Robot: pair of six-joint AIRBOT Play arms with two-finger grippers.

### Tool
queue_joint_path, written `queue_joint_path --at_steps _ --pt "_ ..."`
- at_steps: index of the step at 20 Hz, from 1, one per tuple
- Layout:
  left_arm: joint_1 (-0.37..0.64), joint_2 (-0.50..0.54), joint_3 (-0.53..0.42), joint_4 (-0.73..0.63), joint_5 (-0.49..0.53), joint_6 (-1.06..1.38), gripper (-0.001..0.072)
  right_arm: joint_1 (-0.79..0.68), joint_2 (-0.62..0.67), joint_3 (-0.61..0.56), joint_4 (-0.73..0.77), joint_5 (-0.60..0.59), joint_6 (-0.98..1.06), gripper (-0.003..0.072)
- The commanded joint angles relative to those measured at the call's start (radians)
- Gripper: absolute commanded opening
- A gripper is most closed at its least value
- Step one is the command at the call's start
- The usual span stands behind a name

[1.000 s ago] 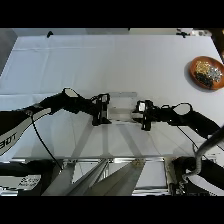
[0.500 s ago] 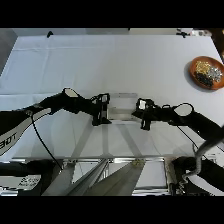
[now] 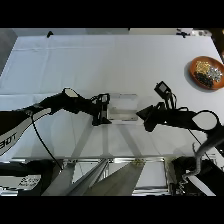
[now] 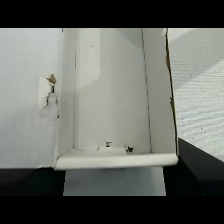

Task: Fold the box and place the chain.

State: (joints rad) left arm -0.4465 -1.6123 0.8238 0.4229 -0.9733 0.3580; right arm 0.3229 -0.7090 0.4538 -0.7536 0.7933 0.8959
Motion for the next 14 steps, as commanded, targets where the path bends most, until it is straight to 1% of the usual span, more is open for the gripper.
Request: queue_joint_path --at_steps 1,2,3,5,7,9,10,12,14 --pt "0.000 0.000 0.001 0.000 0.000 0.000 0.0344 -0.003 0.060 0.032 -0.314 0.132 0.539 0.0011" --pt "0.000 0.000 0.001 0.001 0.000 0.000 0.0344 -0.023 0.059 0.051 -0.387 0.203 0.591 0.0011" --pt "0.000 0.000 0.001 0.000 0.000 0.000 0.0344 -0.067 0.058 0.074 -0.423 0.285 0.599 0.0011" --pt "0.000 0.000 0.001 0.001 0.000 0.000 0.0344 -0.197 0.058 0.116 -0.424 0.381 0.546 0.0007" --pt "0.000 0.000 0.001 0.000 0.000 0.000 0.0344 -0.361 0.050 0.128 -0.427 0.392 0.473 0.0006" --pt "0.000 0.000 0.001 0.000 0.000 0.000 0.0344 -0.526 -0.009 0.128 -0.423 0.423 0.423 0.0006" --pt "0.000 0.000 0.001 0.001 0.000 0.000 0.0344 -0.576 -0.049 0.128 -0.399 0.411 0.422 0.0006" --pt "0.000 0.000 0.001 0.000 -0.003 0.000 0.0344 -0.626 -0.156 0.128 -0.330 0.359 0.363 0.0007" --pt "0.000 0.000 0.001 0.000 -0.003 0.000 0.0344 -0.631 -0.280 0.128 -0.332 0.347 0.354 0.0008"
